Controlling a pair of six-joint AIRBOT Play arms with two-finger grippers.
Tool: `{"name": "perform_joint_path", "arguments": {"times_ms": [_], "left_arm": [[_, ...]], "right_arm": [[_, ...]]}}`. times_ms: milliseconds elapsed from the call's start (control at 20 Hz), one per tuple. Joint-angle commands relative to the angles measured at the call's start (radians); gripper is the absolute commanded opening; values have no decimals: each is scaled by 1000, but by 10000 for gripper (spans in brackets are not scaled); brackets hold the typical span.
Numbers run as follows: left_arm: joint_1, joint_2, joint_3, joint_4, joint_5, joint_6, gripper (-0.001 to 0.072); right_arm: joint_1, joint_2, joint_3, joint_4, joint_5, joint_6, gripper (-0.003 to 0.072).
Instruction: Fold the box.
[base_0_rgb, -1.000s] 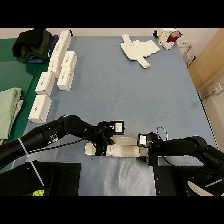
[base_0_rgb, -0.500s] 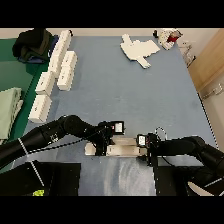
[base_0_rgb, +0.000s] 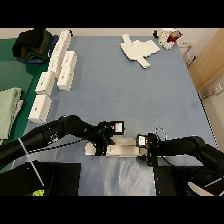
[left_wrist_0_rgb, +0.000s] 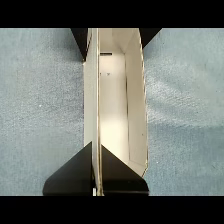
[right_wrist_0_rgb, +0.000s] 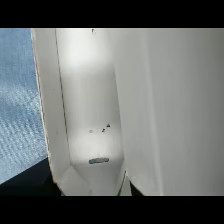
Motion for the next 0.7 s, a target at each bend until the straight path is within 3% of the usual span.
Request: {"name": "perform_joint_path", "arguments": {"times_ms": [0,650], "left_arm": [[0,0,0,0,0,0,14],[0,0,0,-7,1,0,14]], "right_arm": [[1,-1,0,-6,2,0,511],[1,-1,0,-6,2,0,511]]}}
